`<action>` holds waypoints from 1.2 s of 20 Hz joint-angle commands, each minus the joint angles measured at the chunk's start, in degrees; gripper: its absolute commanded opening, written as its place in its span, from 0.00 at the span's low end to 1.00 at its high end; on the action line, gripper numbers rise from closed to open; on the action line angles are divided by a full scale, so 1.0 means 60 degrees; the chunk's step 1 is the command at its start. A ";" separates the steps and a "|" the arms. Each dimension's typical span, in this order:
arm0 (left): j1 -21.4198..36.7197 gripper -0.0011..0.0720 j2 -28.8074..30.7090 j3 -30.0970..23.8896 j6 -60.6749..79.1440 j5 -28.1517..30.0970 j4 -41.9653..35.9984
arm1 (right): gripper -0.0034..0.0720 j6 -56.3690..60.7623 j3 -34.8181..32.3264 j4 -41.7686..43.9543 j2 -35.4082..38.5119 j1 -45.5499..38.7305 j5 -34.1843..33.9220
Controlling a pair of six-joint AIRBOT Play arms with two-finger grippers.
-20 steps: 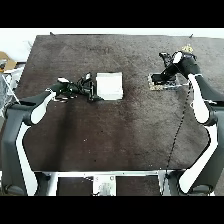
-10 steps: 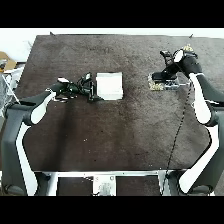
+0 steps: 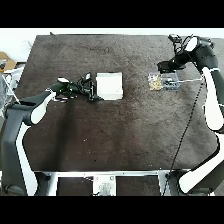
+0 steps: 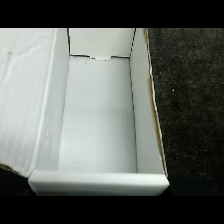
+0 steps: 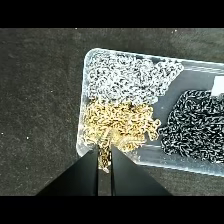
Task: Fold the box and place the chain.
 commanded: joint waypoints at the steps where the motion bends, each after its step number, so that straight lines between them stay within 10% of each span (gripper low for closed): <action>1: 0.0007 0.39 -0.0004 0.0000 0.0000 0.0000 -0.0004 | 0.04 -0.0029 -0.0204 0.0004 -0.0102 0.0033 -0.0222; 5: 0.0007 0.39 -0.0004 0.0000 0.0000 0.0000 0.0000 | 0.05 0.0080 -0.0339 0.0011 -0.0790 0.0044 -0.0342; 7: 0.0007 0.39 -0.0004 0.0000 0.0000 0.0000 -0.0004 | 0.26 0.0226 -0.0339 0.0004 -0.1042 0.0047 -0.0339; 24: 0.0007 0.39 -0.0004 0.0000 0.0000 0.0000 0.0000 | 0.22 0.0215 -0.0339 -0.0273 -0.1570 0.0084 -0.0386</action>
